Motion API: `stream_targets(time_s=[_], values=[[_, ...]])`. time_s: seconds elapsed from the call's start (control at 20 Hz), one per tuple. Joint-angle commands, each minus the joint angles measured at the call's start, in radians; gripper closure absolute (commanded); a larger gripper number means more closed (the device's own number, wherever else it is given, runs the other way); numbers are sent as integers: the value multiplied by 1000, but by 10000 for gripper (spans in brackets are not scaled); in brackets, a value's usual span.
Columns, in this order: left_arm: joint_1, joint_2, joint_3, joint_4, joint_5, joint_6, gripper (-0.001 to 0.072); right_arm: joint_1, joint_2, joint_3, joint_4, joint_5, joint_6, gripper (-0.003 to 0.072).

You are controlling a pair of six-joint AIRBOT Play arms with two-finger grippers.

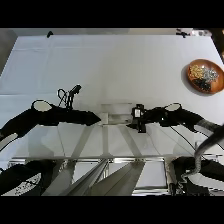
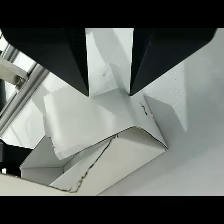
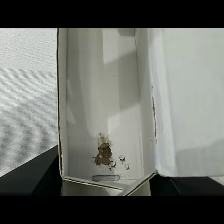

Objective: Fold the box and place the chain.

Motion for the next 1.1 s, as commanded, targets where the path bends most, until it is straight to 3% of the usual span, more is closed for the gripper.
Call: stream_targets(time_s=[0.0, 0.45, 0.85, 1.05], values=[[-25, 1, 1, -7, 16, -2, 442, 0, 1, 0, 0, 0, 0, 248], [-82, -2, 48, 12, 72, -130, 440, 0, 1, 0, 0, 0, 0, 248], [-112, -20, 54, 103, 106, -280, 439, 0, 1, 0, 0, 0, 0, 248], [-112, -20, 121, 192, 103, -384, 441, 0, 1, 0, 0, 0, 0, 248]])
